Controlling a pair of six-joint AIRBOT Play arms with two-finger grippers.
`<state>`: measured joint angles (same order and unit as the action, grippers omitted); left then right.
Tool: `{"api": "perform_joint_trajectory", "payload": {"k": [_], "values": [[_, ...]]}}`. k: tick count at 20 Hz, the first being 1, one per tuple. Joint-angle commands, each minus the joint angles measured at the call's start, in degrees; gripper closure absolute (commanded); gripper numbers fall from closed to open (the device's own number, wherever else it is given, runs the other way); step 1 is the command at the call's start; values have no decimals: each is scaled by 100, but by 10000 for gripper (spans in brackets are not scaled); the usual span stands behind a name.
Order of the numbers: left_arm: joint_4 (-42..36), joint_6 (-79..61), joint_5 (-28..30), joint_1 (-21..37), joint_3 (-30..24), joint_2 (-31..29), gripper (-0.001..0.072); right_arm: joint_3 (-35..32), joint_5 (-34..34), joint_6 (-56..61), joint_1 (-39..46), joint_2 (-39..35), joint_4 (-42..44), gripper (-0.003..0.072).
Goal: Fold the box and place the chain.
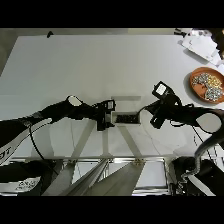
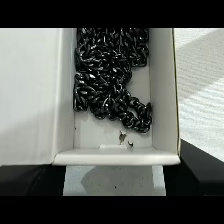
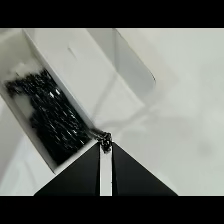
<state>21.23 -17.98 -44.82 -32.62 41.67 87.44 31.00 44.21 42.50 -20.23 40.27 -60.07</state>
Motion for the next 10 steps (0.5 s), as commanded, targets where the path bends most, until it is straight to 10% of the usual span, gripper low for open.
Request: {"api": "perform_joint_trajectory", "payload": {"k": [1,8,10], "values": [[0,0,2,2,0,-4,367,7,-94,-256,-7,114,1165,680],[2,0,2,2,0,-4,367,7,-332,-597,-520,1556,1943,676],[0,0,0,2,0,-4,367,7,-446,-586,-553,1869,2033,557]]}}
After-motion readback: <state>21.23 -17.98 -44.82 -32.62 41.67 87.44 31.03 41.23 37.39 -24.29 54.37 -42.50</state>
